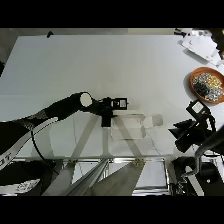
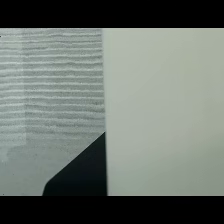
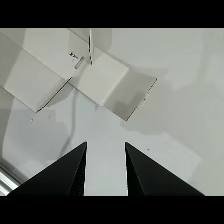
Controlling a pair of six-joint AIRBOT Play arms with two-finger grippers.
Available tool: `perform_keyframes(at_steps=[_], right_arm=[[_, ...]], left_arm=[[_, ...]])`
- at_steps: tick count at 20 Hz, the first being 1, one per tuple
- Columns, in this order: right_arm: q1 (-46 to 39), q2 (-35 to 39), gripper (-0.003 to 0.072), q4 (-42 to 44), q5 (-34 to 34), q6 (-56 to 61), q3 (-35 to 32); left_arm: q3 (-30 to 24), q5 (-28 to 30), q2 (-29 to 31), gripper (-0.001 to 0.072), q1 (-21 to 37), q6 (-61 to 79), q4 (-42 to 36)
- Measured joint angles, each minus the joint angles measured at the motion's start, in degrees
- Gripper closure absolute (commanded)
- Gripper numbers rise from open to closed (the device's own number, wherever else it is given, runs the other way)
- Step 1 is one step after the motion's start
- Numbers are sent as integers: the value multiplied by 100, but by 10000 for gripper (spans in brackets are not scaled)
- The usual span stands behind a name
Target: Fold the box and place the chain.
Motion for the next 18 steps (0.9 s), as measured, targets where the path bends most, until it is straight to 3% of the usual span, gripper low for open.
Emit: perform_keyframes(at_steps=[18], right_arm=[[0,0,429,243,0,24,0]], left_arm=[[0,-131,-2,706,0,-166,105]])
